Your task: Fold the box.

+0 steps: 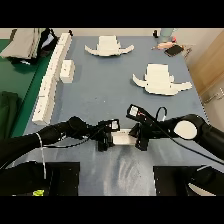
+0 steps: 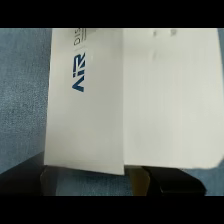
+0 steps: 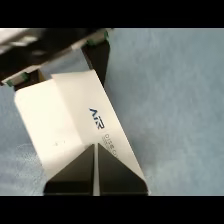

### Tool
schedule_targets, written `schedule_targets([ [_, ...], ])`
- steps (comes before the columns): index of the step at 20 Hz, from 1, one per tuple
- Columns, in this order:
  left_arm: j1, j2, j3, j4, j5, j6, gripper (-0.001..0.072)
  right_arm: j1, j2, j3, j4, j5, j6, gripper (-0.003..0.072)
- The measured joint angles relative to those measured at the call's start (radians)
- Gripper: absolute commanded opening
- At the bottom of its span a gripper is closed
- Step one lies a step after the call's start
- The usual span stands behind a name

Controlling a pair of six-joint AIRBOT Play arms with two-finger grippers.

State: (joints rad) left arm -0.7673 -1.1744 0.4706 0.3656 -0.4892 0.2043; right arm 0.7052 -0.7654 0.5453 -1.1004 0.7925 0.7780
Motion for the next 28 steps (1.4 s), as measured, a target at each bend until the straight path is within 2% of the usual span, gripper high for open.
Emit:
schedule_targets([
  [3, 0.000, 0.000, 0.000, 0.000, 0.000, 0.000, 0.0596, 0.039, 0.061, -0.059, -0.001, -0.068, -0.121, 0.0244],
  [4, 0.000, 0.000, 0.000, 0.000, 0.000, 0.000, 0.0596, 0.045, 0.068, -0.071, 0.000, -0.083, -0.149, 0.0342],
  [5, 0.000, 0.000, 0.000, 0.000, 0.000, 0.000, 0.0596, 0.050, 0.071, -0.080, -0.001, -0.098, -0.173, 0.0385],
  [6, 0.000, 0.000, 0.000, 0.000, 0.000, 0.000, 0.0596, 0.054, 0.071, -0.085, -0.002, -0.113, -0.190, 0.0386],
  [8, 0.000, 0.000, 0.000, 0.000, 0.000, 0.000, 0.0596, 0.058, 0.061, -0.093, -0.008, -0.130, -0.228, 0.0527],
  [16, 0.000, 0.000, 0.000, 0.000, 0.000, 0.000, 0.0596, 0.063, 0.023, -0.101, -0.019, -0.151, -0.350, 0.0527],
  [28, 0.000, 0.000, 0.000, 0.002, 0.000, 0.001, 0.0597, 0.065, -0.049, -0.101, -0.058, -0.155, -0.412, 0.0523],
])
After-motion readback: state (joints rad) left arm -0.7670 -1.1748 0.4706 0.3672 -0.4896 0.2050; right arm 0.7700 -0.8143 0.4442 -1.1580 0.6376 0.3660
